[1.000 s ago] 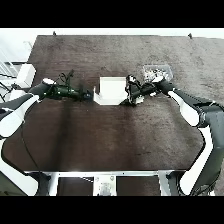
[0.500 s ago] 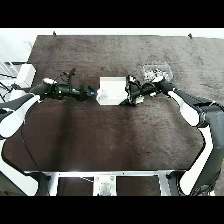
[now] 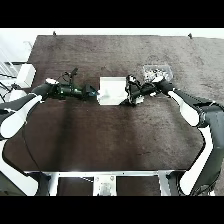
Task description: Fold the box and place the chain.
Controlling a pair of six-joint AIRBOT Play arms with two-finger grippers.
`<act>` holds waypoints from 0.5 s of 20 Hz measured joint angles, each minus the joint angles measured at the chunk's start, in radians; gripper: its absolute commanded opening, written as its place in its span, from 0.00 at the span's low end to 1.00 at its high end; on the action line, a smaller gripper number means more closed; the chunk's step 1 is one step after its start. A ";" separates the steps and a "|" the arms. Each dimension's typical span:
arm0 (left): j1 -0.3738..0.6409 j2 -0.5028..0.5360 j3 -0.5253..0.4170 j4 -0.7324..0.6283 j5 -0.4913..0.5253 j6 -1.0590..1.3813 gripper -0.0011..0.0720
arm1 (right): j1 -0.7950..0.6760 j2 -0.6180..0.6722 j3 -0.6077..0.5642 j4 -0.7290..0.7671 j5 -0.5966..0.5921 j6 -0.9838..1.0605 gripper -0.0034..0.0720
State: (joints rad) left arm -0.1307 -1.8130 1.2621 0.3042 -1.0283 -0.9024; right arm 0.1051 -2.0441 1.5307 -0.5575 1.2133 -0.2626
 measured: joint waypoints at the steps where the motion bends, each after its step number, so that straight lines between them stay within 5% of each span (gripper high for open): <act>1: 0.000 0.000 0.001 0.000 0.002 -0.002 0.63 | 0.000 0.000 0.000 0.000 0.000 0.000 0.78; 10: -0.062 0.000 0.117 0.225 0.030 -0.223 0.63 | 0.000 0.000 0.000 0.000 0.000 0.000 0.78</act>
